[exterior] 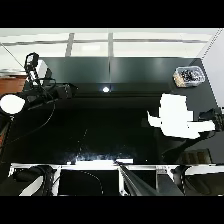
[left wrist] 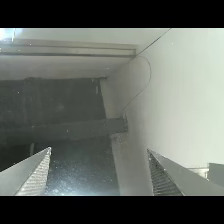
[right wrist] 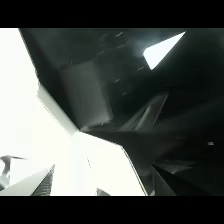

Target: Fold the box and place the chain.

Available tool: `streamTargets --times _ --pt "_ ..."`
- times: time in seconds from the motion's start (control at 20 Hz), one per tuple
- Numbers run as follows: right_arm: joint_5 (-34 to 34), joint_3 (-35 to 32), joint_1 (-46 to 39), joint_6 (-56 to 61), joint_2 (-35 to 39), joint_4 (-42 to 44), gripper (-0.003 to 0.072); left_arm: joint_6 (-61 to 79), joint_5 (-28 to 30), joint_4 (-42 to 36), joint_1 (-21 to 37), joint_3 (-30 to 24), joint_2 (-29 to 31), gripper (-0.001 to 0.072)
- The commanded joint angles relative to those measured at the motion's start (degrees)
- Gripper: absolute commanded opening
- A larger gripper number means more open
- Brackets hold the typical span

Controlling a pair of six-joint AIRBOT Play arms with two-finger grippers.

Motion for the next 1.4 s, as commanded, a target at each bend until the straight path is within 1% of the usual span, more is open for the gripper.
streamTargets --times 0.0,0.05,0.15,0.3,0.45,0.6,0.7,0.8,0.95,1.05,1.1,1.2,1.25,1.3,1.35 --pt "3.6 0.3 0.8 -0.7 -1.2 0.5 0.0525 0.0 0.0 -0.2 0.0 0.0 0.0 0.0704" --pt "3.8 0.3 0.9 -0.3 -1.2 0.5 0.0389 0.0 0.0 -0.2 0.0 0.0 0.0 0.0704" --pt "3.8 0.3 0.9 -0.6 -0.6 2.3 0.0078 0.0 0.0 -0.1 0.0 0.0 0.0 0.0704" --pt "3.3 0.3 2.4 -2.4 2.3 3.5 0.0049 0.0 0.5 0.3 0.0 0.0 0.0 0.0704" --pt "-0.5 -1.2 5.9 -2.8 7.4 4.5 0.0048 0.0 1.7 -0.2 0.0 0.0 0.0 0.0704" --pt "-5.4 -6.3 12.0 -4.1 14.2 6.1 0.0048 0.0 1.4 -3.1 0.0 0.0 0.0 0.0704" --pt "-8.4 -11.6 17.6 -4.4 19.8 6.8 0.0048 0.0 1.5 -3.9 0.0 0.0 0.0 0.0704" --pt "-11.7 -17.2 23.7 -4.6 26.3 9.5 0.0048 0.0 1.3 -3.9 0.0 0.0 0.0 0.0704" --pt "-15.6 -25.6 33.7 -4.7 36.0 10.5 0.0048 0.0 -2.3 -4.1 0.0 -0.3 -0.1 0.0705" --pt "-20.1 -31.7 39.3 -4.6 41.7 12.3 0.0048 0.0 -5.3 -4.8 -0.1 -1.6 -0.6 0.0704" --pt "-23.5 -34.9 41.9 -4.3 44.3 14.3 0.0048 0.0 -5.6 -6.5 -0.4 -2.6 -1.1 0.0705" --pt "-29.6 -40.2 47.2 -4.4 47.2 18.1 0.0048 0.1 -6.4 -10.5 -0.9 -4.0 -3.2 0.0705" --pt "-31.6 -41.8 49.9 -4.4 47.5 18.6 0.0048 0.6 -8.5 -13.2 -1.3 -4.2 -5.1 0.0705" --pt "-33.3 -43.0 52.5 -4.4 47.5 18.6 0.0048 4.7 -12.4 -18.1 -1.5 -4.2 -7.9 0.0704" --pt "-34.2 -43.5 54.8 -4.4 47.5 18.6 0.0048 11.8 -17.1 -24.6 -1.7 -4.2 -11.0 0.0705"
